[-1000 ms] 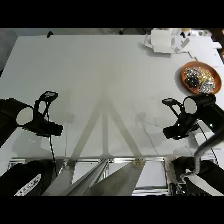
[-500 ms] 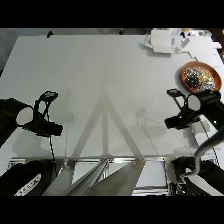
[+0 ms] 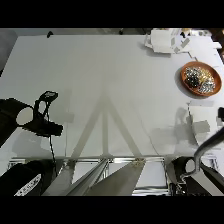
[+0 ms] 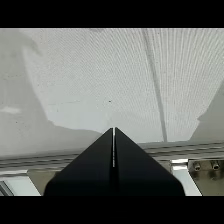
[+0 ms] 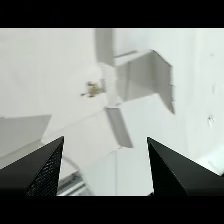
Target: Fold the box and place the chain.
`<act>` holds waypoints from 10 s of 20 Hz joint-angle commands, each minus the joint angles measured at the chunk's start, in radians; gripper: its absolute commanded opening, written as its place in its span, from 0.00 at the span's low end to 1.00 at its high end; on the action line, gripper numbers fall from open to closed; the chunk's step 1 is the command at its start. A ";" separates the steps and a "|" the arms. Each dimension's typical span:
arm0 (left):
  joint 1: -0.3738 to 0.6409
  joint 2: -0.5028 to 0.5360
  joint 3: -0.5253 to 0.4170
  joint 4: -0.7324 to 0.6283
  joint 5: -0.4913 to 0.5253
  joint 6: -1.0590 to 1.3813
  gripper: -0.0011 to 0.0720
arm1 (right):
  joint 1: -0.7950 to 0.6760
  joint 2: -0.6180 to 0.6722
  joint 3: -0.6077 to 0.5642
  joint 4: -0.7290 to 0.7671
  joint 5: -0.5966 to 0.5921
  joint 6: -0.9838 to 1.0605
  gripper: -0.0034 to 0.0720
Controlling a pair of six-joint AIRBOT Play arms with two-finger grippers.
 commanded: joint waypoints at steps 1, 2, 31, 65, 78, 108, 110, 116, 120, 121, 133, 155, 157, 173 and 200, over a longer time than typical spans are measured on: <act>0.001 0.001 -0.001 0.000 0.000 0.000 0.03 | -0.205 -0.035 0.011 -0.078 -0.104 -0.058 0.80; 0.001 0.001 -0.001 0.000 0.000 0.000 0.03 | -0.224 -0.063 0.011 -0.086 -0.105 -0.083 0.80; 0.001 0.001 -0.001 0.000 0.000 0.000 0.03 | 0.311 0.181 -0.235 0.695 -0.139 -0.203 0.06; 0.000 -0.014 -0.098 -0.165 0.706 0.287 0.87 | 0.846 0.641 -0.523 0.871 -0.282 0.049 0.07; 0.003 -0.458 0.182 -0.826 0.383 0.910 0.97 | 0.847 0.492 -0.523 1.025 -0.278 -0.102 0.07; 0.005 -0.946 0.519 -1.023 0.081 1.424 0.12 | 0.847 0.492 -0.523 1.024 -0.276 -0.102 0.07; 0.005 -0.941 0.519 -1.023 0.084 1.473 0.02 | 0.846 0.492 -0.522 1.032 -0.276 -0.102 0.07; -0.015 -0.806 0.518 -0.982 0.241 1.525 0.01 | 0.846 0.494 -0.461 1.043 -0.256 -0.102 0.60; -0.053 -0.674 0.466 -0.898 0.289 1.531 0.01 | 0.846 0.495 -0.309 0.881 -0.185 -0.101 0.60; -0.070 -0.640 0.424 -0.894 0.308 1.566 0.01 | 0.846 0.495 -0.280 0.835 -0.166 -0.101 0.60; -0.144 -0.592 0.173 -1.038 0.597 1.860 0.01 | 0.846 0.494 -0.258 0.791 -0.152 -0.102 0.59; -0.144 -0.625 0.173 -1.032 0.627 1.912 0.02 | 0.846 0.494 -0.258 0.787 -0.152 -0.148 0.59; -0.144 -0.625 0.173 -1.032 0.630 1.911 0.02 | 0.846 0.494 -0.258 0.787 -0.152 -0.149 0.59; -0.144 -0.624 0.173 -1.032 0.626 1.908 0.03 | 0.846 0.473 -0.285 1.038 -0.164 -0.738 0.07; -0.144 -0.624 0.173 -1.032 0.626 1.908 0.03 | 1.335 0.181 -0.559 0.911 -0.955 -1.242 0.98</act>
